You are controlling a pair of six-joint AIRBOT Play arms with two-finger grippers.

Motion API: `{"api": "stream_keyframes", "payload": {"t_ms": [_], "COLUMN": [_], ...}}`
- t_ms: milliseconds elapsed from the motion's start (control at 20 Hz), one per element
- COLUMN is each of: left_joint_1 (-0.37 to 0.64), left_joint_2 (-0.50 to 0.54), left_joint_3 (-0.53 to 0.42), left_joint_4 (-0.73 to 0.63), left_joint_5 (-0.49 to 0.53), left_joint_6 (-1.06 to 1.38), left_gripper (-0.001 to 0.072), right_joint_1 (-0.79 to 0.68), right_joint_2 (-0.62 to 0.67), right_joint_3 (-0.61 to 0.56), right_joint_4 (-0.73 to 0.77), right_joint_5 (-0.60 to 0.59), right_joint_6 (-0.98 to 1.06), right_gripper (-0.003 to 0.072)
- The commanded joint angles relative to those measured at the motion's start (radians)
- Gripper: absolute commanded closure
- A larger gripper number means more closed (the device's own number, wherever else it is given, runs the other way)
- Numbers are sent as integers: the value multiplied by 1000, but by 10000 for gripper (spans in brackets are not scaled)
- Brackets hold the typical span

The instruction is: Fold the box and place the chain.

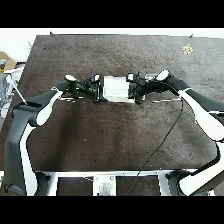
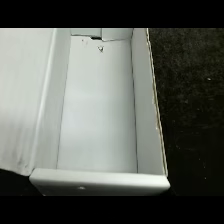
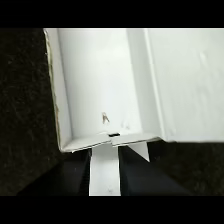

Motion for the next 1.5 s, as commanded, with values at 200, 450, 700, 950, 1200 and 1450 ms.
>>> {"api": "stream_keyframes", "payload": {"t_ms": [200, 450, 700, 950, 1200, 1450], "left_joint_1": [0, 0, 0, 0, 0, 0], "left_joint_2": [0, 0, 0, 0, 0, 0], "left_joint_3": [0, 0, 0, 0, 0, 0], "left_joint_4": [0, 0, 0, 0, 0, 0], "left_joint_5": [1, 1, 1, 0, 0, 0], "left_joint_6": [0, 0, 0, 0, 0, 0], "left_gripper": [434, 434, 434, 434, 434, 434], "right_joint_1": [31, 32, 32, 32, 29, -6], "right_joint_2": [-16, -19, -37, -37, -10, 93], "right_joint_3": [0, 0, 0, 0, 0, 0], "right_joint_4": [95, 103, 106, 110, 34, -192], "right_joint_5": [-68, -66, -44, -56, -55, 18], "right_joint_6": [-41, -42, -45, -48, 50, 472], "right_gripper": [469, 467, 338, 1, 271, 487]}}
